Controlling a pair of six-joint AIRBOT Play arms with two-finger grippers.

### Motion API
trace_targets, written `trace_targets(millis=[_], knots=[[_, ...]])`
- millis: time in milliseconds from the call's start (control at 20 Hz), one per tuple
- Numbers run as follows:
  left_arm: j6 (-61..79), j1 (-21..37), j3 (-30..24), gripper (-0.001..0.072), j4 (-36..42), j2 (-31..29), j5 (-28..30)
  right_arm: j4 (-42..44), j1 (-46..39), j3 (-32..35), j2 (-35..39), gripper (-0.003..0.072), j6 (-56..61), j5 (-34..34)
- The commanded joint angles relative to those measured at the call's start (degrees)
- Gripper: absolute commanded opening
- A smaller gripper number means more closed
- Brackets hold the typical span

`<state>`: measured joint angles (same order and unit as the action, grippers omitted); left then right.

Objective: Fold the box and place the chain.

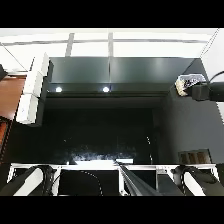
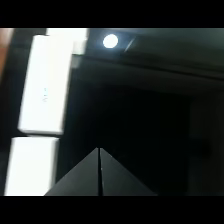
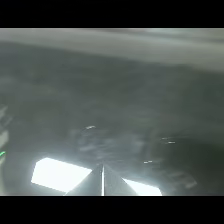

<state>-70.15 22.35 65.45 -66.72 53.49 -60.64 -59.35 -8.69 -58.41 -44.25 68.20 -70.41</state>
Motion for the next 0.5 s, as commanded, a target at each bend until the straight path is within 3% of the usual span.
trace_targets(millis=[0, 100, 200, 300, 450], knots=[[-0.7, -7.7, -13.9, 0.0027, 3.1, -16.1, 6.7, -7.3, 2.0, 8.5, 10.5, 0.0017, 0.0, 14.7], [0.4, -12.4, -25.6, 0.0027, 1.5, -24.6, 11.2, -5.9, 2.9, 19.4, 15.5, 0.0018, 0.2, 25.3], [-0.2, -14.1, -32.7, 0.0027, -2.1, -29.6, 12.5, -7.6, 2.7, 27.9, 16.7, 0.0017, 0.1, 31.9], [-0.6, -13.9, -35.7, 0.0029, -5.0, -32.6, 12.2, -12.2, 2.6, 30.3, 16.7, 0.0016, 0.1, 33.0], [-0.6, -14.0, -36.0, 0.0030, -4.6, -34.6, 12.3, -12.3, 2.7, 30.3, 16.7, 0.0016, 0.1, 31.7]])
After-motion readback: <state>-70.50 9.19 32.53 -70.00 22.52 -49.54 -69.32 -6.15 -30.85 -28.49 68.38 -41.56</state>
